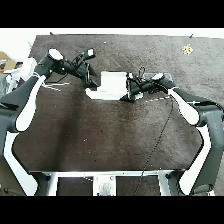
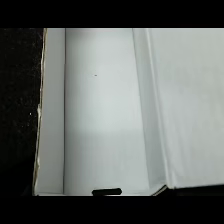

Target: Fold the box and place the chain.

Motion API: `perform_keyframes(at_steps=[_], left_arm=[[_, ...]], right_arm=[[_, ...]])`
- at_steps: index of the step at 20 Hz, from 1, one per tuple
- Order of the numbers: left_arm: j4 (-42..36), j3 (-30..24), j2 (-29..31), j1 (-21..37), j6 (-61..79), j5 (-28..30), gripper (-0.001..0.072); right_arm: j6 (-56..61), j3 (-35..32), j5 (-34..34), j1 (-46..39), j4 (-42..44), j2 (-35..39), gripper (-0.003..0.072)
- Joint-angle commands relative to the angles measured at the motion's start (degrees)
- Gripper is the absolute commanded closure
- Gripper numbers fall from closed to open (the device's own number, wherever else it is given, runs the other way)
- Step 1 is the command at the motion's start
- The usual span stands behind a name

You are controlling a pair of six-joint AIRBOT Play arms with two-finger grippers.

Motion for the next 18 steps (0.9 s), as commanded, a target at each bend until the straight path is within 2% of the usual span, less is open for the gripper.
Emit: perform_keyframes(at_steps=[1, 7, 14, 15, 16, 18], left_arm=[[6.8, -1.9, -0.6, -0.5, 2.7, 1.5, 0.0], [8.1, -2.8, -3.8, -3.4, 6.0, 4.7, 0.0001], [10.9, -2.8, -5.0, -5.1, 5.7, 6.6, 0.0004], [10.9, -2.8, -5.0, -5.1, 5.6, 6.6, 0.0083], [10.8, -2.8, -5.0, -5.1, 5.7, 6.8, 0.0115], [10.8, -2.8, -5.0, -5.1, 5.3, 7.1, 0.0116]], right_arm=[[0.1, 0.0, 0.0, 0.0, 0.0, 0.0, 0.0241], [0.1, 0.0, 0.1, 0.0, 0.0, 0.0, 0.0241], [0.1, 0.0, 0.0, 0.0, 0.0, 0.0, 0.0241], [0.1, 0.0, 0.0, 0.0, 0.0, 0.0, 0.0241], [0.1, 0.0, 0.0, 0.0, 0.0, 0.0, 0.0241], [0.1, 0.0, 0.0, 0.0, 0.0, 0.0, 0.0241]])
